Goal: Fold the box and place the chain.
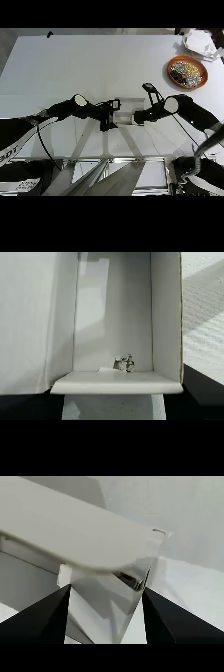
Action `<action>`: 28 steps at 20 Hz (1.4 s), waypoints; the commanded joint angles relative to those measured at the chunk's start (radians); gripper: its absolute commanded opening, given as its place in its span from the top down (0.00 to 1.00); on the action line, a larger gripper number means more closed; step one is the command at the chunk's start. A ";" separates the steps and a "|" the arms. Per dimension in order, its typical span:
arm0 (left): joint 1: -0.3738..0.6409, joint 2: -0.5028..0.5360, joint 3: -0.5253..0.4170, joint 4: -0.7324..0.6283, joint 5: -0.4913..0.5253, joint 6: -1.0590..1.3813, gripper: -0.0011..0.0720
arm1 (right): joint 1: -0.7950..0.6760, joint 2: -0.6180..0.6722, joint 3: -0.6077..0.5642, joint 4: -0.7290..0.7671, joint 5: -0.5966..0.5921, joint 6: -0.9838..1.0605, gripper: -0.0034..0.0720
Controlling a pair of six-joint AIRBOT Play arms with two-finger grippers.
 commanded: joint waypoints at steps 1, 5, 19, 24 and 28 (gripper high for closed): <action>-0.001 0.001 0.000 0.000 0.000 0.000 0.42 | 0.051 -0.044 0.014 -0.121 0.035 0.147 0.35; -0.001 0.001 0.000 0.000 0.000 0.000 0.42 | 0.064 -0.047 0.014 -0.126 0.003 0.203 0.35; -0.001 0.001 0.000 0.000 -0.003 0.000 0.42 | 0.121 -0.132 0.074 -0.213 0.021 0.282 0.45; -0.001 0.001 0.000 0.000 -0.003 0.000 0.42 | 0.130 -0.138 0.075 -0.278 0.083 0.311 0.69; -0.001 0.001 0.000 0.000 -0.003 0.000 0.42 | 0.132 -0.138 0.075 -0.290 0.099 0.319 0.91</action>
